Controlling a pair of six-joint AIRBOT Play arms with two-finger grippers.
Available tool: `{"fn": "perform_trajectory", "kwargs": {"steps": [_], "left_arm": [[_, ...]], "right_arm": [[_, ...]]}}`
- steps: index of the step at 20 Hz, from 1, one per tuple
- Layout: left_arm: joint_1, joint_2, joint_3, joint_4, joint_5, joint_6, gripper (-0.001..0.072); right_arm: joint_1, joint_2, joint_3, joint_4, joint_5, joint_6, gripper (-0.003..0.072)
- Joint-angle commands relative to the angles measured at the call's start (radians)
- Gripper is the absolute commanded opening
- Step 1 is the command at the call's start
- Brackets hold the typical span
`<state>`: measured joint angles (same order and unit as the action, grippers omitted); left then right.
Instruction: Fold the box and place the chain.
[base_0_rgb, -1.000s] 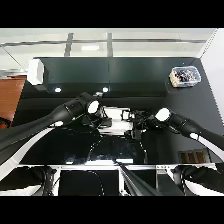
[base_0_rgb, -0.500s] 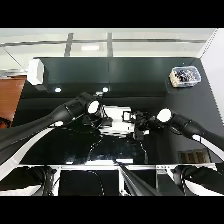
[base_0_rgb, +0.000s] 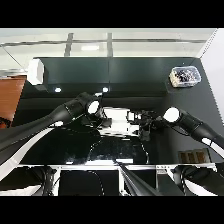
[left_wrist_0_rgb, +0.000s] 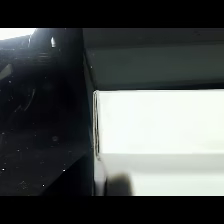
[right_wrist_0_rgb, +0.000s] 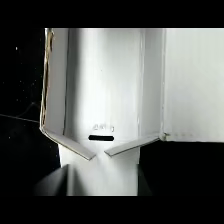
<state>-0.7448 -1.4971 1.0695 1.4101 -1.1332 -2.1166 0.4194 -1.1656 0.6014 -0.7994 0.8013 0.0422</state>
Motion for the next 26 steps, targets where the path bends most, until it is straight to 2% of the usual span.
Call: {"fn": "perform_trajectory", "kwargs": {"steps": [1,2,3,9,14,15,16,17,18,19,21,23,26], "left_arm": [[-0.002,0.000,0.000,0.006,-0.002,-0.008,0.0023],[-0.002,0.000,0.000,0.006,-0.002,-0.008,0.0024],[-0.002,0.000,0.000,0.006,-0.001,-0.008,0.0023],[-0.002,0.000,0.000,0.006,-0.001,-0.008,0.0024],[-0.002,0.000,0.000,0.003,-0.002,-0.008,0.0024],[-0.002,0.000,0.000,0.003,-0.002,-0.008,0.0024],[-0.002,0.000,0.000,0.003,-0.001,-0.008,0.0024],[-0.002,0.000,0.000,0.003,-0.001,-0.008,0.0024],[-0.002,0.000,0.000,0.003,-0.001,-0.008,0.0024],[-0.002,0.000,0.000,0.003,-0.002,-0.008,0.0024],[-0.002,0.000,0.000,0.002,-0.004,-0.009,0.0024],[-0.002,0.000,0.000,0.005,-0.003,-0.034,0.0023],[-0.003,0.000,0.000,0.024,-0.002,-0.083,0.0023]], "right_arm": [[0.001,0.005,0.001,0.099,0.006,-0.002,0.0291],[0.000,0.005,0.001,0.125,0.002,-0.002,0.0208],[0.001,0.004,0.000,0.148,-0.003,-0.002,0.0189],[0.063,-0.075,0.000,0.307,-0.105,-0.002,0.0189],[0.079,-0.091,0.000,0.301,-0.132,0.012,0.0190],[0.079,-0.091,0.000,0.302,-0.133,0.016,0.0245],[0.079,-0.091,0.000,0.302,-0.134,0.019,0.0483],[0.079,-0.091,0.000,0.300,-0.132,0.019,0.0278],[0.079,-0.091,0.000,0.301,-0.132,0.022,0.0224],[0.079,-0.091,0.000,0.305,-0.136,0.022,0.0347],[0.078,-0.085,0.003,0.256,-0.134,0.078,0.0020],[0.047,-0.054,0.020,0.146,-0.098,0.333,0.0022],[-0.102,0.041,0.079,-0.023,0.114,0.731,0.0021]]}}
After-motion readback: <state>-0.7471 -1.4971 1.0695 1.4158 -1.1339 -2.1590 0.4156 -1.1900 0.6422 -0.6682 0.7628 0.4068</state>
